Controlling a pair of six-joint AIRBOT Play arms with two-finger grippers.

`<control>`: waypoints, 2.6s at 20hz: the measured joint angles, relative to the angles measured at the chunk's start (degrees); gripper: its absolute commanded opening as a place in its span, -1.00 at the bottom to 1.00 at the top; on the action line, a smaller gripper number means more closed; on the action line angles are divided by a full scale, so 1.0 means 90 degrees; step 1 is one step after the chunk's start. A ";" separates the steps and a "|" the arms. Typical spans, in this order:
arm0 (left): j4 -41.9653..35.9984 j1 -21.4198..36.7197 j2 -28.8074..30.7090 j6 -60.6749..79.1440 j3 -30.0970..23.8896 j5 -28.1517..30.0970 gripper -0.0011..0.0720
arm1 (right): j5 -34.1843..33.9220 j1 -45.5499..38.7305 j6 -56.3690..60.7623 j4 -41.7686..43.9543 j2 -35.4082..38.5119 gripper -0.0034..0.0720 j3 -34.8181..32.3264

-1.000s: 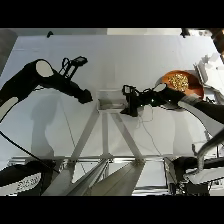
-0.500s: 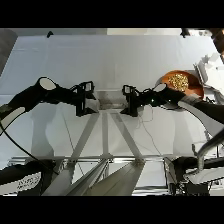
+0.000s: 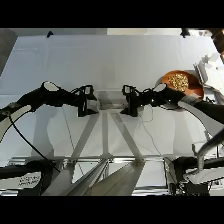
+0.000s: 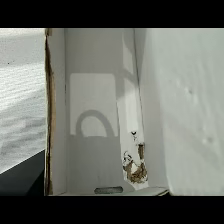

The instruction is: Fold the box and place the chain.

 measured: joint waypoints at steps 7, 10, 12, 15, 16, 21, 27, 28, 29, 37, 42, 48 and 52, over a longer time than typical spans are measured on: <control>-0.0204 0.0272 -0.0272 0.0291 0.0561 -0.0729 0.96 | 0.0002 0.0000 -0.0002 0.0000 0.0000 -0.03 0.0000; -0.0202 0.0219 -0.0551 0.0325 0.0835 -0.1032 0.96 | 0.0005 0.0000 -0.0022 -0.0007 0.0000 -0.03 0.0000; -0.0194 0.0185 -0.0692 0.0328 0.0918 -0.1156 0.96 | 0.0010 -0.0002 -0.0024 -0.0019 0.0002 -0.03 0.0000; -0.0049 0.0197 -0.0804 0.0330 0.0971 -0.1239 0.96 | 0.0005 0.0000 0.0000 0.0000 0.0002 -0.03 0.0000; 0.0005 0.0216 -0.0823 0.0330 0.0981 -0.1285 0.96 | 0.0002 0.0000 0.0007 0.0007 0.0002 -0.03 0.0000; 0.0066 0.0265 -0.0860 0.0347 0.1005 -0.1311 0.96 | 0.0000 0.0000 0.0005 0.0005 0.0002 -0.03 0.0000; -0.0049 0.0185 -0.0865 0.0364 0.1005 -0.1314 0.96 | 0.0000 0.0000 -0.0005 -0.0002 0.0002 -0.03 0.0000; -0.0049 0.0160 -0.0867 0.0367 0.1005 -0.1311 0.96 | 0.0000 0.0000 -0.0012 -0.0005 0.0002 -0.03 0.0000; -0.0051 0.0131 -0.0877 0.0364 0.1005 -0.1314 0.96 | 0.0002 0.0000 -0.0015 -0.0007 0.0002 -0.03 0.0000; 0.0090 -0.0029 -0.0913 0.0325 0.1005 -0.1149 0.96 | -0.0007 0.0000 0.0019 0.0019 -0.0002 -0.03 0.0000; 0.0119 -0.0109 -0.0925 0.0335 0.1005 -0.0954 0.96 | -0.0007 0.0000 0.0005 0.0010 -0.0002 -0.03 0.0000; 0.0138 -0.0435 -0.1173 0.0316 0.1008 -0.0459 0.95 | -0.0007 0.0000 0.0002 0.0005 -0.0002 -0.03 0.0000; 0.0109 -0.0559 -0.1241 0.0134 0.1020 -0.0272 0.87 | -0.0005 0.0000 0.0002 0.0002 -0.0002 -0.03 0.0000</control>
